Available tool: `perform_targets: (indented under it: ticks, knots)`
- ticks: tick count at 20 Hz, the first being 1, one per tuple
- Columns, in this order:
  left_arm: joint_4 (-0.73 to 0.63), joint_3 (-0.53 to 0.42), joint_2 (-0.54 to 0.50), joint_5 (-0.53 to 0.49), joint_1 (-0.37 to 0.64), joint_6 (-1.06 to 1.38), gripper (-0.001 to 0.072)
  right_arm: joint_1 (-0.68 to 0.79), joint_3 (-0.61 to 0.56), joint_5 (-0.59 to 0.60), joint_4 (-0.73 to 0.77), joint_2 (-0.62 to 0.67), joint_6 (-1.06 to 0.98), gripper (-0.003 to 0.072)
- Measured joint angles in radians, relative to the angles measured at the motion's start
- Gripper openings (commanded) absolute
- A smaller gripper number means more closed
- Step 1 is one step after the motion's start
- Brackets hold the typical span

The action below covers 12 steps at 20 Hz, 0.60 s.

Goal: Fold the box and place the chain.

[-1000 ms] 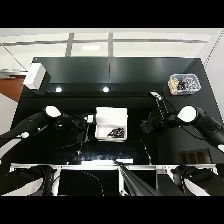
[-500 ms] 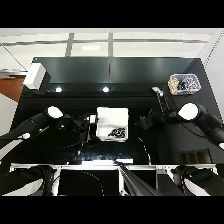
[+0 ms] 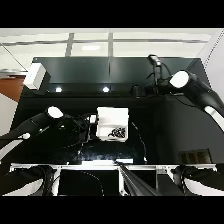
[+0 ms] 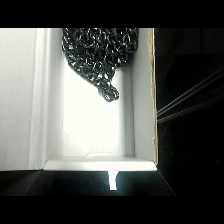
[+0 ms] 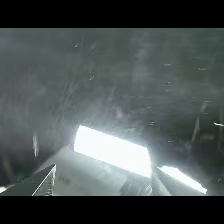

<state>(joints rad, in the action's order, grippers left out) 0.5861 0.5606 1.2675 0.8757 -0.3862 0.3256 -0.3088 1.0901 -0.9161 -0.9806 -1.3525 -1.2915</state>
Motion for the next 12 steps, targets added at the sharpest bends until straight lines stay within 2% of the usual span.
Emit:
perform_targets:
  ticks: [5, 12]
  knots:
    - [0.0, 0.0, 0.0, 0.0, 0.0, 0.0, 0.048, -0.005, 0.051, -0.199, 0.117, -0.075, 0.229, 0.0707]
    - [0.0, 0.0, 0.0, -0.001, 0.0, 0.0, 0.0481, -0.037, 0.063, -0.319, 0.16, -0.068, 0.382, 0.0707]
